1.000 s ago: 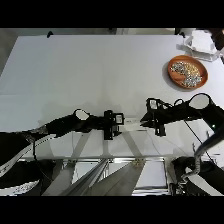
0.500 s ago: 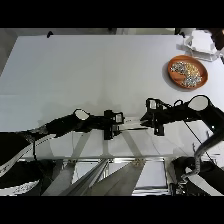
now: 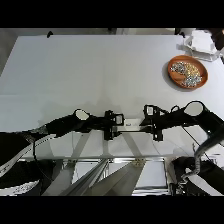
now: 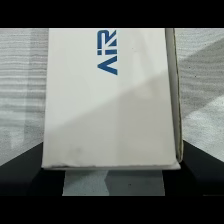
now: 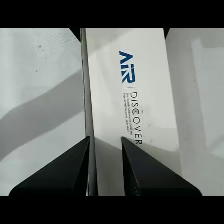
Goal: Fold the box and place the chain.
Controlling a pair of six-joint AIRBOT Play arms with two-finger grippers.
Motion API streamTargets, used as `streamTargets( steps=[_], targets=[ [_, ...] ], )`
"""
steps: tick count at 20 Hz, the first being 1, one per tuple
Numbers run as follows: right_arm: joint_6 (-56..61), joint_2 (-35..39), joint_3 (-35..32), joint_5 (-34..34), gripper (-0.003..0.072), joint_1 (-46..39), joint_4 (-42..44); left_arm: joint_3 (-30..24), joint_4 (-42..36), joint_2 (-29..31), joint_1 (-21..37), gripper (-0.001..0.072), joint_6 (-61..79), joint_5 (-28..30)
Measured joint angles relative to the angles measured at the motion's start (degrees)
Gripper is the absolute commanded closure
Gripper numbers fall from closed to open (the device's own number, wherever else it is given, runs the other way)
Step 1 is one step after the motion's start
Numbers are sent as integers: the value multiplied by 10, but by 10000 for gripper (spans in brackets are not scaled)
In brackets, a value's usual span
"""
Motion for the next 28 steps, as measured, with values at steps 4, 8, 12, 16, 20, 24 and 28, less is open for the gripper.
streamTargets(
  steps=[4, 8, 12, 16, 20, 24, 28],
  targets=[
    [0, 25, -2, -12, 343, 2, 31, 0, -1, 0, 0, 437, 0, 2],
    [-2, 57, -2, -16, 673, 3, 67, 0, -2, 0, 0, 437, -1, 2],
    [-29, 61, -12, -17, 669, 3, 95, 0, -2, 0, 0, 437, -1, 3],
    [-56, 35, -35, -30, 669, 3, 116, 0, -2, 0, 0, 437, -1, 3],
    [-72, 14, -49, -37, 669, 3, 120, 0, -2, 0, 0, 437, -1, 3],
    [-75, 8, -54, -42, 669, 3, 102, 0, -2, 0, 0, 437, -1, 4],
    [-75, 7, -61, -44, 669, 3, 91, 0, -2, 0, 0, 437, -1, 4]
  ],
)
